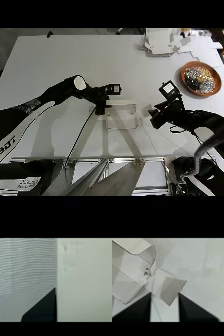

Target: Fold the box and place the chain.

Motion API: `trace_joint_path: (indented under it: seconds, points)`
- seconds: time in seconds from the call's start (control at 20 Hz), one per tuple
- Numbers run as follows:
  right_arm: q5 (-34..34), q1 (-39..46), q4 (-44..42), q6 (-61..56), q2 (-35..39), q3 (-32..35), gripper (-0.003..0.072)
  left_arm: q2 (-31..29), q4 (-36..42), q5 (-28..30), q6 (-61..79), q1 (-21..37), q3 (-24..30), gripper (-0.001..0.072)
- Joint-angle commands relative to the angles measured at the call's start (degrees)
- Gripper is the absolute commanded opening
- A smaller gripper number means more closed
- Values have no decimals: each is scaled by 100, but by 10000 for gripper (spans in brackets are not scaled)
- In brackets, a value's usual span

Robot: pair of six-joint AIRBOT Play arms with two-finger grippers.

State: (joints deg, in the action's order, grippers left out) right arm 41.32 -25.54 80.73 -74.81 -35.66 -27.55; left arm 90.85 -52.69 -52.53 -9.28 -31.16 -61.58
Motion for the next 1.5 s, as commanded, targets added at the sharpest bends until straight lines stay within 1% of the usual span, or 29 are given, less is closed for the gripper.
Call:
trace_joint_path:
  seconds: [0.0, 0.05, 0.15, 0.25, 0.3, 0.35, 0.4, 0.45, 0.5, 0.55, 0.7, 0.8, 0.85, 0.9, 1.05, 1.1, 1.15, 1.3, 1.45]
  points:
    - [-17, 0, -483, 898, 4, -4, 44, 2, -9, -42, 2, -2, 4, 12]
    - [-17, 0, -789, 1451, 2, 0, 22, 2, -9, -44, 2, -2, 4, 12]
    - [-57, 0, -1558, 2614, -87, 57, 22, 2, -9, -44, 2, 0, 4, 12]
    - [-87, -7, -2583, 4028, -466, 164, 22, 2, -9, -42, 2, 0, 2, 12]
    - [-44, -68, -2820, 4765, -730, 164, 22, 2, -9, -44, 2, 0, 2, 12]
    - [-9, -181, -2848, 5359, -994, 164, 22, 2, -9, -42, 0, -2, 4, 12]
    - [2, -302, -2787, 5615, -1198, 164, 29, 2, -9, -42, 2, 0, 4, 12]
    - [7, -422, -2667, 5683, -1373, 164, 140, 2, -9, -44, 2, 0, 4, 12]
    - [9, -518, -2474, 5681, -1491, 164, 364, 2, -9, -42, 0, -2, 4, 12]
    - [26, -579, -2277, 5678, -1576, 164, 539, 2, -9, -42, 2, -2, 4, 12]
    - [-61, -577, -1978, 5687, -1600, 297, 548, 2, -9, -44, 0, -2, 4, 12]
    - [-339, -664, -1908, 5689, -1600, 485, 595, 2, -9, -42, 2, -2, 2, 12]
    - [-575, -776, -1794, 5689, -1602, 599, 603, 2, -9, -44, 2, -2, 4, 12]
    - [-907, -929, -1716, 5689, -1600, 743, 701, 2, -9, -42, 2, -2, 4, 12]
    - [-2315, -1445, -1659, 5659, -1602, 1145, 700, 2, -9, -42, 0, 0, 2, 12]
    - [-2627, -1578, -1665, 5659, -1602, 1211, 700, 2, -9, -42, 2, -2, 4, 12]
    - [-2822, -1635, -1646, 5663, -1604, 1248, 699, 2, -9, -42, 2, 0, 2, 12]
    - [-3086, -1537, -1681, 5665, -1613, 1244, 699, 2, -9, -42, 2, -2, 2, 12]
    - [-3058, -1233, -1801, 5670, -1613, 1231, 699, 2, -9, -42, 2, 0, 4, 12]
